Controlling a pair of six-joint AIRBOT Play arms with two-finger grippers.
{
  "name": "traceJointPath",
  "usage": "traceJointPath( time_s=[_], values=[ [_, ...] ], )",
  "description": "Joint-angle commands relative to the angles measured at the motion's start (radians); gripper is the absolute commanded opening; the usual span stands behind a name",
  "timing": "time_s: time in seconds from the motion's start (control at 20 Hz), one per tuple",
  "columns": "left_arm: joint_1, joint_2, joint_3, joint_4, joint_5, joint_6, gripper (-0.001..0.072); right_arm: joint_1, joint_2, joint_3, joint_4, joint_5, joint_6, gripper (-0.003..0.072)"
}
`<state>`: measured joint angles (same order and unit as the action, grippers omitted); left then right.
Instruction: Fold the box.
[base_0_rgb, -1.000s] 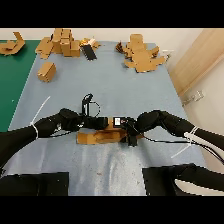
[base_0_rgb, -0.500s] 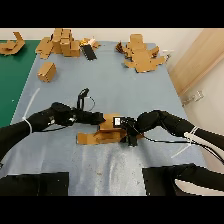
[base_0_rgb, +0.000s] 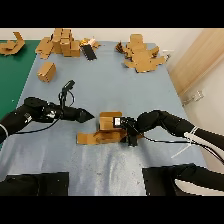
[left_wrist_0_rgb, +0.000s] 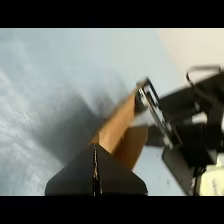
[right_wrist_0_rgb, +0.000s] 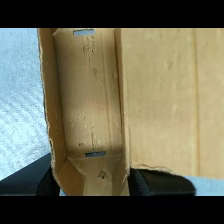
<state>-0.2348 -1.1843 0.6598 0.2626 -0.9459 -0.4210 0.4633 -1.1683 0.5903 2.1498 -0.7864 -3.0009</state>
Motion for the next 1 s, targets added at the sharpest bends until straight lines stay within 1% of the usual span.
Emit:
traceJointPath(
  time_s=[0.0,0.1,0.15,0.2,0.25,0.3,0.35,0.4,0.5,0.75,0.95],
  values=[
    [-0.038,0.105,-0.094,0.156,-0.020,0.068,0.0007,0.000,0.000,0.000,0.000,-0.001,0.000,0.0518],
    [-0.130,0.222,-0.182,0.218,0.069,0.068,0.0009,0.000,0.000,0.000,0.000,-0.001,0.000,0.0518],
    [-0.196,0.283,-0.217,0.261,0.120,0.101,0.0013,0.000,0.000,0.000,0.000,-0.001,0.000,0.0518],
    [-0.257,0.329,-0.233,0.323,0.147,0.145,0.0015,0.000,0.000,0.000,0.001,-0.001,0.000,0.0518],
    [-0.315,0.362,-0.234,0.409,0.182,0.138,0.0051,0.000,0.000,0.000,0.001,-0.001,0.000,0.0518],
    [-0.355,0.382,-0.234,0.467,0.235,0.122,0.0361,0.000,0.000,0.000,0.000,-0.001,0.000,0.0518],
    [-0.382,0.389,-0.233,0.499,0.308,0.092,0.0607,0.000,0.000,0.000,0.000,-0.001,0.000,0.0518],
    [-0.389,0.386,-0.232,0.505,0.348,0.082,0.0605,0.000,0.000,0.000,0.000,-0.001,0.000,0.0518],
    [-0.389,0.375,-0.230,0.511,0.370,0.131,0.0605,0.000,0.000,0.000,0.000,-0.002,0.000,0.0518],
    [-0.389,0.282,-0.203,0.523,0.372,0.260,0.0605,0.000,0.000,0.000,0.001,-0.002,0.000,0.0518],
    [-0.389,0.202,-0.159,0.521,0.388,0.275,0.0605,0.000,0.000,0.000,0.001,-0.002,0.000,0.0518]
  ],
)
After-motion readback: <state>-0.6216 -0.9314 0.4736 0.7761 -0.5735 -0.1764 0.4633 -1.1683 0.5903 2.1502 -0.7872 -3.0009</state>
